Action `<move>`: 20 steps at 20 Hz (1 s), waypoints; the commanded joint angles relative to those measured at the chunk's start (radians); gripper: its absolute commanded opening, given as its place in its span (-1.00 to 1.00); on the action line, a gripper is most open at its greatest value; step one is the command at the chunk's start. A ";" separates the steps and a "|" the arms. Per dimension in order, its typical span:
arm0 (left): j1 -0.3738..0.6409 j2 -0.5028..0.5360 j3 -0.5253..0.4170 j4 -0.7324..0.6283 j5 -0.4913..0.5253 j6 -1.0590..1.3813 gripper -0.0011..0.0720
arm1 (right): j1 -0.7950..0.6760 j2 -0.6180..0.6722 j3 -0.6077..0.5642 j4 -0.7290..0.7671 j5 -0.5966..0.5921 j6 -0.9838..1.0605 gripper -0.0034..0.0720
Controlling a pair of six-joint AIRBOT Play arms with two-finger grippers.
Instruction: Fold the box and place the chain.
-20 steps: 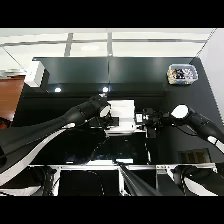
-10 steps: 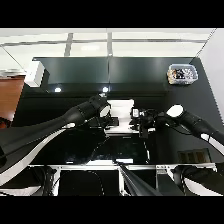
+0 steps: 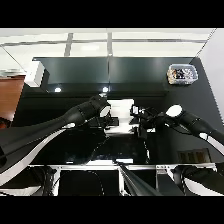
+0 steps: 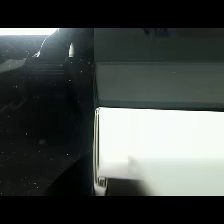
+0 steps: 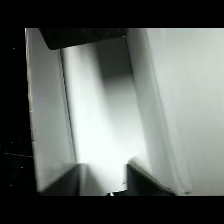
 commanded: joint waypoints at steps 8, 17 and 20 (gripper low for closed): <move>0.000 -0.001 0.001 0.008 0.001 -0.002 -0.90 | -0.312 0.150 0.143 -0.385 0.038 0.929 -0.87; 0.000 -0.001 0.001 0.021 -0.001 -0.002 -0.90 | -0.708 -0.044 -0.029 -0.113 0.313 1.064 -0.87; 0.000 -0.001 0.001 0.021 -0.006 -0.002 -0.90 | -0.576 -0.155 -0.029 -0.072 0.338 1.049 -0.87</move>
